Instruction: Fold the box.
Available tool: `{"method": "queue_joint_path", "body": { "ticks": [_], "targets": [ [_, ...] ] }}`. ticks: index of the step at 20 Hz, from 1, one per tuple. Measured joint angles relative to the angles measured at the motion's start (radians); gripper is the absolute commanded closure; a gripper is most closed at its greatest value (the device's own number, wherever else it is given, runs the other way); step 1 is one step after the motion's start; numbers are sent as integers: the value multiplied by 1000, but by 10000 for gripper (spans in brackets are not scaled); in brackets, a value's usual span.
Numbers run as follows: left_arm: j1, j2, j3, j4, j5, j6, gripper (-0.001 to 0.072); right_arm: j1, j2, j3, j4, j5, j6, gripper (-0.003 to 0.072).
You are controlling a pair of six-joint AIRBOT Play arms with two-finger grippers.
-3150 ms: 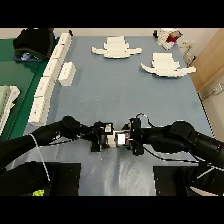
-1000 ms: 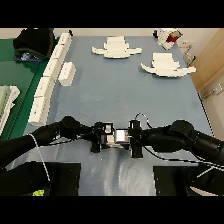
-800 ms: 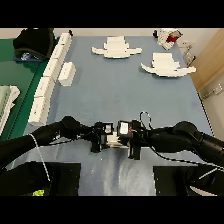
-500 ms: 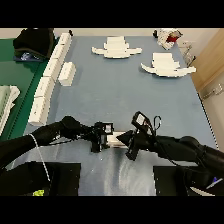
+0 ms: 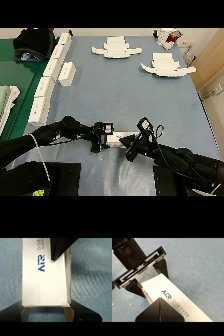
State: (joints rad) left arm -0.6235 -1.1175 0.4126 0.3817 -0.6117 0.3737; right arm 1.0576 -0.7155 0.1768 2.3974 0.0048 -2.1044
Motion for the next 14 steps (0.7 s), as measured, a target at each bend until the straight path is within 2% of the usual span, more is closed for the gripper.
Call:
{"method": "queue_joint_path", "body": {
  "ticks": [14],
  "targets": [
    [0,0,0,0,0,-3,198,8,-83,-21,-11,18,10,682]
  ]
}}
